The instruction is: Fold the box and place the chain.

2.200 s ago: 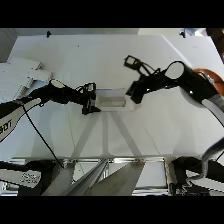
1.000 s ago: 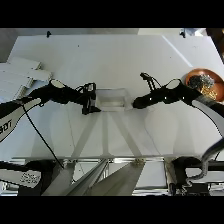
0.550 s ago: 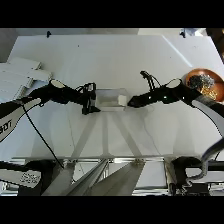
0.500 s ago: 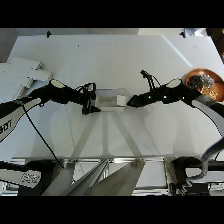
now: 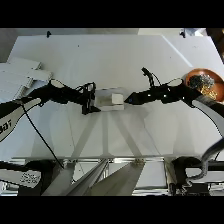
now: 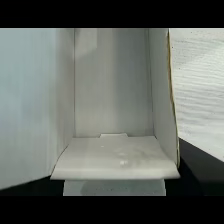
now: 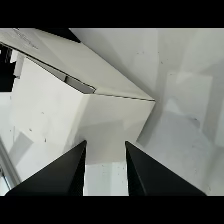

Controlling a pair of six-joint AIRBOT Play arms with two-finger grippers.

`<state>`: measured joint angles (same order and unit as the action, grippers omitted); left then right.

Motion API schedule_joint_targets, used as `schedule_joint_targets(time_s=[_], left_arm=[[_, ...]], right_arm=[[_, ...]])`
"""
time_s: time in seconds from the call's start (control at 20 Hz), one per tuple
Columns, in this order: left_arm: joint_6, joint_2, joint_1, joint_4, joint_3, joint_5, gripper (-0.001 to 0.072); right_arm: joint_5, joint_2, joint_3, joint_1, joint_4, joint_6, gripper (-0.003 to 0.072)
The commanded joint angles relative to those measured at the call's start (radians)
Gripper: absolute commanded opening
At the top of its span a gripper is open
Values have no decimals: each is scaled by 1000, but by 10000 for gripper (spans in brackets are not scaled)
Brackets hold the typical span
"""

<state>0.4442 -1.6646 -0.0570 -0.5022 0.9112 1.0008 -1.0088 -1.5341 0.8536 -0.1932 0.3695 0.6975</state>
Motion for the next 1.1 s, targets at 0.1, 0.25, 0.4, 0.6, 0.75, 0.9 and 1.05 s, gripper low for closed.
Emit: schedule_joint_targets(time_s=[0.1,0.25,0.4,0.6,0.75,0.9,1.05], left_arm=[[0,-1,-1,0,0,-2,172],[0,-1,-1,0,0,-2,172],[0,-1,-1,0,0,-2,172],[0,-1,-1,0,0,-2,172],[0,-1,-1,0,0,-2,172],[0,-1,-1,0,0,-2,172],[0,-1,-1,0,0,-2,172]], right_arm=[[1,1,0,-1,6,-20,212],[56,1,0,-1,82,24,166],[103,1,0,-1,95,49,166],[101,26,0,-1,95,56,167],[101,68,0,-1,95,53,167],[67,96,0,-1,95,53,173],[51,95,0,-12,132,53,177]])
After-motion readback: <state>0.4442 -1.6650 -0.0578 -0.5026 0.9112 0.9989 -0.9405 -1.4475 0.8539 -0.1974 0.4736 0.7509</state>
